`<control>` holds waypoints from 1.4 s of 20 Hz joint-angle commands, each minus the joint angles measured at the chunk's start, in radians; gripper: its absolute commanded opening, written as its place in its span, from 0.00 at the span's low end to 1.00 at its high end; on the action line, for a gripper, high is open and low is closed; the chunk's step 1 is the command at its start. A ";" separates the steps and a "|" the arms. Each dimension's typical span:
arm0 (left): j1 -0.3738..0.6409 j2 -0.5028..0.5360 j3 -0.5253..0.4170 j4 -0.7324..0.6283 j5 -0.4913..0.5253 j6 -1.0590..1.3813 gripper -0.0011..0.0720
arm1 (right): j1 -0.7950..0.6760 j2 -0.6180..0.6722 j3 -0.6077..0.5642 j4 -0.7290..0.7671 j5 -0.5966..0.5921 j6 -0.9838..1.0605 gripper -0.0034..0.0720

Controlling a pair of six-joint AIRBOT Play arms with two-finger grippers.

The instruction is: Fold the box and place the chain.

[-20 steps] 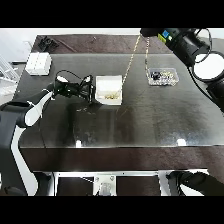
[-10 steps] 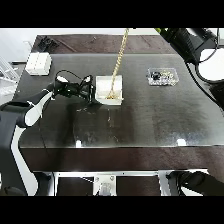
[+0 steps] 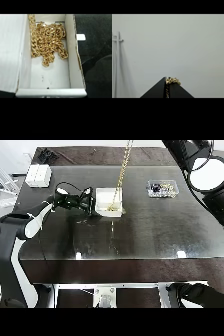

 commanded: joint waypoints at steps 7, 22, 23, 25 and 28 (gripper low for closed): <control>-0.001 0.000 0.000 0.000 0.000 0.000 0.60 | 0.000 -0.023 0.048 -0.003 -0.031 -0.005 0.05; -0.001 0.000 0.000 0.000 0.000 0.000 0.60 | 0.003 -0.137 0.099 0.001 0.026 0.027 0.05; -0.001 0.000 0.000 0.000 0.000 0.000 0.60 | 0.003 -0.147 0.095 0.001 0.027 0.037 0.05; -0.001 0.000 0.000 0.000 0.000 0.000 0.60 | 0.003 -0.169 0.095 0.001 0.029 0.041 0.05; -0.001 0.000 0.000 0.000 0.000 0.000 0.60 | 0.003 -0.202 0.095 0.002 0.034 0.042 0.05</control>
